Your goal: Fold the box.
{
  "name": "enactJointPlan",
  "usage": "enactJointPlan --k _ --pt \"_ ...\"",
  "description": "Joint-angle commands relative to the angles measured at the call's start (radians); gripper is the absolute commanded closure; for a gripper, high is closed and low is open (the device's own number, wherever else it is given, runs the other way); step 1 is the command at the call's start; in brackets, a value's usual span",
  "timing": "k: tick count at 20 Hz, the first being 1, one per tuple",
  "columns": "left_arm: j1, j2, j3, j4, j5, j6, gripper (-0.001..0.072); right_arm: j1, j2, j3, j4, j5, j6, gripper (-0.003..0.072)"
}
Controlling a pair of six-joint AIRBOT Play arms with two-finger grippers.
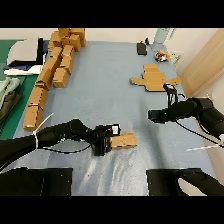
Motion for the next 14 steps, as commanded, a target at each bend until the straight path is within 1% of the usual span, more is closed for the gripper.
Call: enactJointPlan --k 1,7,9,10,14 --pt "0.001 0.000 0.000 0.003 -0.004 -0.004 0.0104 0.000 0.000 0.000 0.002 -0.001 0.000 0.0683" --pt "0.001 0.000 0.000 0.003 -0.002 -0.004 0.0104 0.000 -0.001 0.000 0.001 0.000 0.000 0.0683" --pt "0.001 0.000 0.000 0.003 -0.002 -0.004 0.0088 0.000 -0.001 0.000 0.001 0.001 0.000 0.0683" --pt "0.001 0.000 0.000 0.002 -0.002 -0.008 -0.0011 0.000 -0.001 0.001 0.001 0.001 0.000 0.0683" --pt "0.001 0.000 0.000 -0.004 0.006 -0.011 -0.0011 0.000 -0.001 0.000 0.001 0.001 0.000 0.0683"
